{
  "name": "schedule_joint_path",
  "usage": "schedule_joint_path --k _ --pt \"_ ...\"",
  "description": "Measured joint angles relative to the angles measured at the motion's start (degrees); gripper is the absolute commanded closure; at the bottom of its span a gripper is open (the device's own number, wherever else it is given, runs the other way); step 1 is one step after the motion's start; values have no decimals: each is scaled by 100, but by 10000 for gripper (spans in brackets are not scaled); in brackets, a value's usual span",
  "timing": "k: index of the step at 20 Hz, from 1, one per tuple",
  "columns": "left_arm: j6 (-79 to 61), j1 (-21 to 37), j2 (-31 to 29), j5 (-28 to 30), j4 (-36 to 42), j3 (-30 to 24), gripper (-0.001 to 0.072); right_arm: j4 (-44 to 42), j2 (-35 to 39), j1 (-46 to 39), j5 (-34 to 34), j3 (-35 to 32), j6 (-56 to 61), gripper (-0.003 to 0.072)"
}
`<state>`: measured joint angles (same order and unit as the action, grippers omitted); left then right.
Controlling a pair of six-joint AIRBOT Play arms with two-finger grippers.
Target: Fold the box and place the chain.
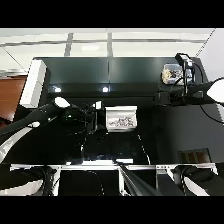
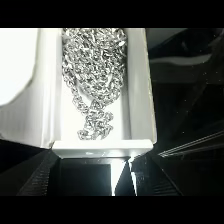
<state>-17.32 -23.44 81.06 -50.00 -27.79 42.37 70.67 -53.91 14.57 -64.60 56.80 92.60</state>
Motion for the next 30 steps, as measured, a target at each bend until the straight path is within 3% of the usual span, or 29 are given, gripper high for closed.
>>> schedule_joint_path --k 7,10,11,12,13,19,25,30 --pt "177 -271 109 173 -26 144 -11 -15 -11 0 177 0 -2 313" --pt "323 -365 127 376 -37 170 92 -22 -87 2 343 -37 -2 312" --pt "350 -376 129 439 -42 173 93 -26 -133 24 433 -61 -2 308" --pt "372 -387 133 448 -42 177 93 -33 -201 63 590 -96 -2 89" --pt "387 -396 133 461 -44 179 94 -72 -286 122 756 -131 -4 -24" --pt "442 -411 133 557 -44 181 95 -986 -1137 393 1462 -212 -1456 -19" --pt "446 -411 133 564 -46 181 95 -1650 -1504 437 997 -254 -4662 -19" --pt "448 -411 133 566 -46 181 95 -2048 -1598 442 813 -446 -6413 -18"
